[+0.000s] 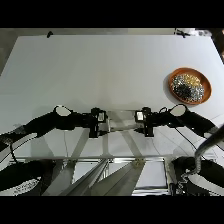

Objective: Fold the box and place the chain.

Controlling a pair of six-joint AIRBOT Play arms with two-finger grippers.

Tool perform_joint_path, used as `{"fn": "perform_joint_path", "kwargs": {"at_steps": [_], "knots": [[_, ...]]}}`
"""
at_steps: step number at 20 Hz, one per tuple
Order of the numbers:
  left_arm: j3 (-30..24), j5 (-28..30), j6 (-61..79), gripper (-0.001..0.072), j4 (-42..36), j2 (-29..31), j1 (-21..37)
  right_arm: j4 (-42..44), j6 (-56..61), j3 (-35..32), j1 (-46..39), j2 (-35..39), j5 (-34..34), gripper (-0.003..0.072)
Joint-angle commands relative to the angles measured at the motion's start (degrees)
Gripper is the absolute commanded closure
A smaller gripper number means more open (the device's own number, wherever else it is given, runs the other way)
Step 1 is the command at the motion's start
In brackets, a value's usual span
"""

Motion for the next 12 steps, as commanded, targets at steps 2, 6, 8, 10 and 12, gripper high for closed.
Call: {"fn": "perform_joint_path", "kwargs": {"at_steps": [2,6,8,10,12], "knots": [[0.0,2.0,-0.1,0.0004,-4.2,-0.1,-1.7,0.1,0.2,0.0,0.0,0.0,-0.1,0.0275],[0.0,2.2,-2.3,0.0004,-6.5,-0.1,-1.7,0.1,0.2,0.0,0.0,0.0,-0.1,0.0275],[0.0,2.1,-3.8,0.0004,-6.5,-0.1,-1.7,0.1,0.2,0.0,0.0,0.0,-0.1,0.0275],[0.0,2.1,-3.8,0.0004,-6.5,-0.1,-1.7,0.1,0.2,0.0,0.0,0.0,-0.1,0.0275],[0.0,2.1,-3.8,0.0004,-6.4,-0.1,-1.4,0.1,0.2,0.0,0.0,0.0,-0.1,0.0275]]}}
